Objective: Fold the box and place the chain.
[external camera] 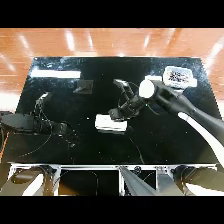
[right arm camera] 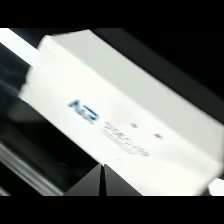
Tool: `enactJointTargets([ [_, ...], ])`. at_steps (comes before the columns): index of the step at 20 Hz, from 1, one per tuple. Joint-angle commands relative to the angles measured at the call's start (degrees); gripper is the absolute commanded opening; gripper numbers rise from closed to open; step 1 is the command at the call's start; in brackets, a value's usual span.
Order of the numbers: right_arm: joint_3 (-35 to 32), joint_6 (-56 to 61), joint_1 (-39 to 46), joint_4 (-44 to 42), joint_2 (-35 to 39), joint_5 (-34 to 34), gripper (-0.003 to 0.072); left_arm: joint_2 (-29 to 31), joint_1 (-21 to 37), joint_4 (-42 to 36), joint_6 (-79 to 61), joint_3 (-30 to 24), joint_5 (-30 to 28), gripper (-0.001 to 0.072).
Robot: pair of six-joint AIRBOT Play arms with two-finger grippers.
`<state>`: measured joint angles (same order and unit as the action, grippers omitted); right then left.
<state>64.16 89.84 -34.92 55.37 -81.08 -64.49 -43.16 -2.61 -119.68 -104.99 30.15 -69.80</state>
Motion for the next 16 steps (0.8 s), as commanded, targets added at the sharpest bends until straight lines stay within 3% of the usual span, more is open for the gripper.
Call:
enactJointTargets([
  [1, -9.68, 1.14, 0.85, -19.17, 4.24, 16.11, 0.0031, -0.04, 0.00, -0.04, 0.22, -0.02, 0.63, 0.0612],
  [16, -9.73, 1.64, 0.87, -13.68, 1.01, 8.20, 0.0032, -1.79, -0.04, -1.05, 0.22, -0.04, 1.46, 0.0612],
])
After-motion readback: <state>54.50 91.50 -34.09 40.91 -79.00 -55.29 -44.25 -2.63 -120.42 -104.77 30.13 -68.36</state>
